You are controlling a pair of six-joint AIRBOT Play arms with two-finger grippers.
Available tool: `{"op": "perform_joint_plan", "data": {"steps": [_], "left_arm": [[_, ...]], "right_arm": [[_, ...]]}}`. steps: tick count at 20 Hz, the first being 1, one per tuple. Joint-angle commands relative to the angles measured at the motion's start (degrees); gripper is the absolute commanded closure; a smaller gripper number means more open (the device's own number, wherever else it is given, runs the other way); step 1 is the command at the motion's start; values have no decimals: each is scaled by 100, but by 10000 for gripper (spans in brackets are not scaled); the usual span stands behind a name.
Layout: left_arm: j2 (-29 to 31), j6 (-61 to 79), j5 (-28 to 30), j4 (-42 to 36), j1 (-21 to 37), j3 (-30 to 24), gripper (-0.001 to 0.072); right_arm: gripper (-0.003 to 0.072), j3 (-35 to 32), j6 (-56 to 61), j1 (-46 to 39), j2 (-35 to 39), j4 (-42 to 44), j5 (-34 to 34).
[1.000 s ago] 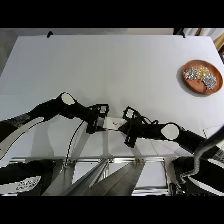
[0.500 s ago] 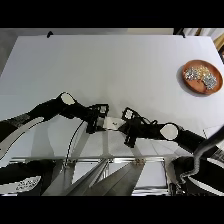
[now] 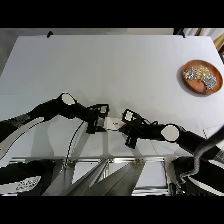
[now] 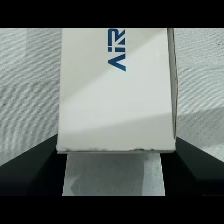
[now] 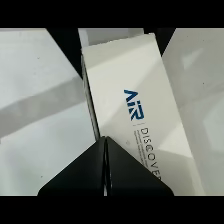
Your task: Fold the box and place the chain.
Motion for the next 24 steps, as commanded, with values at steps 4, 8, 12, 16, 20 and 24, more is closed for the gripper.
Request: {"op": "perform_joint_plan", "data": {"steps": [4, 8, 12, 16, 20, 24], "left_arm": [[2, 20, 4, 20, 7, 7, 497], [2, 20, 4, 20, 7, 7, 497], [2, 20, 4, 22, 7, 7, 497], [2, 20, 4, 22, 7, 7, 497], [2, 20, 4, 22, 7, 7, 497], [2, 20, 7, 22, 7, 7, 497]], "right_arm": [[675, 319, 4, -17, 848, 44, -210], [674, 780, 905, -317, 1390, -273, 2], [674, 1888, 3687, -1027, 1445, -2771, 1620], [675, 2745, 5302, -1832, 1445, -4874, 3801], [675, 2761, 5337, -2800, 1239, -4970, 5536], [675, 2667, 5302, -3163, 621, -4946, 5827]]}}
